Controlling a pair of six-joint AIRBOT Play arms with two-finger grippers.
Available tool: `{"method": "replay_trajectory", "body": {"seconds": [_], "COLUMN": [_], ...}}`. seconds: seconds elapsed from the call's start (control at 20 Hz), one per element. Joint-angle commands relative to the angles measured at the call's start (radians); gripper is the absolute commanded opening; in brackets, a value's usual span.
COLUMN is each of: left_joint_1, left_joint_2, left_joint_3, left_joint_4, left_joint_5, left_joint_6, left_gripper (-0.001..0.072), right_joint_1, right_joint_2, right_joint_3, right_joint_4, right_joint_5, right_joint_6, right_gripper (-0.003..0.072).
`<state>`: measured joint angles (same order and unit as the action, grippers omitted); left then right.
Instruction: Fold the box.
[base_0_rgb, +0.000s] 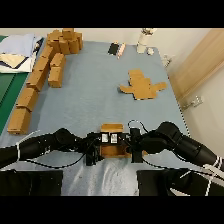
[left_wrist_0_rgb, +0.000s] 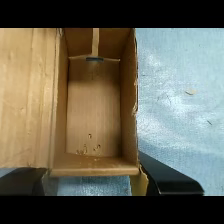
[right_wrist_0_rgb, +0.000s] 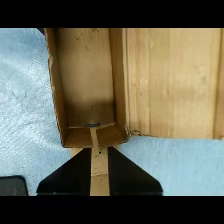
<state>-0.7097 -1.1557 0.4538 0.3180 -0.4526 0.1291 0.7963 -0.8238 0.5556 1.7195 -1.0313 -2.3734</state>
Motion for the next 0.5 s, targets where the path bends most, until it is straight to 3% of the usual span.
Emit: {"method": "replay_trajectory", "body": {"seconds": [0.0, 0.45], "left_joint_1": [-0.001, -0.001], "left_joint_2": [0.0, 0.0], "left_joint_3": [0.001, 0.001], "left_joint_4": [-0.007, -0.008], "left_joint_5": [0.006, 0.006], "left_joint_6": [-0.008, -0.008], "left_gripper": [0.0453, 0.0453], "right_joint_1": [0.029, 0.027], "right_joint_2": [-0.012, -0.048], "right_joint_3": [0.0, 0.0], "right_joint_4": [0.014, 0.015], "right_joint_5": [0.047, 0.03], "right_joint_6": [-0.01, 0.045], "right_gripper": [0.015, 0.0151]}}
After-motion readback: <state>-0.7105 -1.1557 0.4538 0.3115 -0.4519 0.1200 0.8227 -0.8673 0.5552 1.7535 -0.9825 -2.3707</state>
